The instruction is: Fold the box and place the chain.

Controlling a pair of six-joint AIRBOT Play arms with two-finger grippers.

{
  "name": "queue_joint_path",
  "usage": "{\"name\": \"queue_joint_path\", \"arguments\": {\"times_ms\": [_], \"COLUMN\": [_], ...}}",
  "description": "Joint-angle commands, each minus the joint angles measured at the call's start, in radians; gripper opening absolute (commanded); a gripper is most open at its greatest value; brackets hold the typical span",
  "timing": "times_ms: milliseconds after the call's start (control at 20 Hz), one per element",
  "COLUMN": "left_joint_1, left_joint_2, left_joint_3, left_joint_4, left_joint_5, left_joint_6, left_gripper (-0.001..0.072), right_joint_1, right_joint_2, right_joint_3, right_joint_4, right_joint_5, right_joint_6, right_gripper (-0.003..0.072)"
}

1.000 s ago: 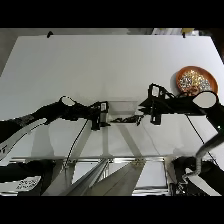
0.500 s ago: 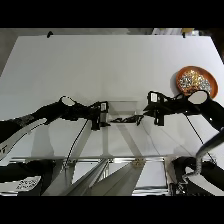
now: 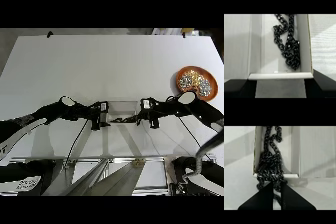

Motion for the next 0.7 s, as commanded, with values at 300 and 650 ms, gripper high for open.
{"name": "queue_joint_path", "arguments": {"times_ms": [300, 650], "left_joint_1": [0.000, 0.000], "left_joint_2": [0.001, 0.001], "left_joint_3": [0.000, 0.000], "left_joint_4": [0.000, 0.000], "left_joint_5": [0.000, 0.000], "left_joint_6": [0.000, 0.000], "left_gripper": [0.0010, 0.0010], "right_joint_1": [0.003, 0.003], "right_joint_2": [-0.005, -0.004], "right_joint_3": [0.000, 0.000], "right_joint_4": [-0.003, 0.056], "right_joint_5": [-0.029, -0.013], "right_joint_6": [-0.013, -0.021], "right_gripper": [0.0095, 0.0113]}}
